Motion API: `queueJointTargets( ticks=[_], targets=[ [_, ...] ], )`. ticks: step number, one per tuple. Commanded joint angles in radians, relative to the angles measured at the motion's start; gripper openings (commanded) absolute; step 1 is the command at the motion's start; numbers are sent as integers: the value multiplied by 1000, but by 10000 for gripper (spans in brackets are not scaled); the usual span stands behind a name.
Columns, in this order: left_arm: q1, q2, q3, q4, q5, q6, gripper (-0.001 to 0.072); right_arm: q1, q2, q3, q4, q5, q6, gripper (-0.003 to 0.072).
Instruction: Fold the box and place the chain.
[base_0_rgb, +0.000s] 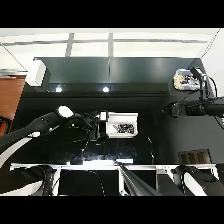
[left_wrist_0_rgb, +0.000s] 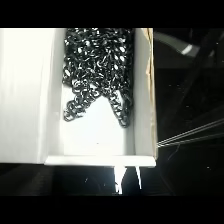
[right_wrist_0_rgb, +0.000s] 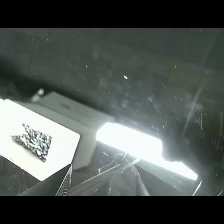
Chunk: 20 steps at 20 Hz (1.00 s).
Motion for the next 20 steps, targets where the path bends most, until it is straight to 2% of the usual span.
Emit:
queueJointTargets(
  ticks=[1,3,4,5,7,10,13,16,18,20],
  targets=[
    [-13,-1,1,14,4,3,438,71,-2,-2,1,-68,0,446],
    [-13,-1,1,14,4,3,438,141,-17,-2,10,-143,2,449],
    [-13,-1,1,14,4,3,438,176,-36,-2,35,-191,1,477],
    [-13,-1,1,14,4,3,438,208,-61,-1,76,-237,0,643],
    [-13,-1,1,14,3,3,438,273,-133,1,135,-318,-12,644],
    [-13,-1,1,14,3,3,438,352,-248,1,171,-352,-103,643],
    [-13,-1,1,14,3,3,438,400,-279,2,177,-334,-349,642],
    [-13,-1,1,14,3,3,439,397,-273,36,141,-190,-685,642],
    [-13,-1,1,14,3,3,439,398,-271,43,117,-106,-768,642],
    [-13,-1,1,14,3,3,438,399,-271,42,112,-47,-770,545]
  ],
)
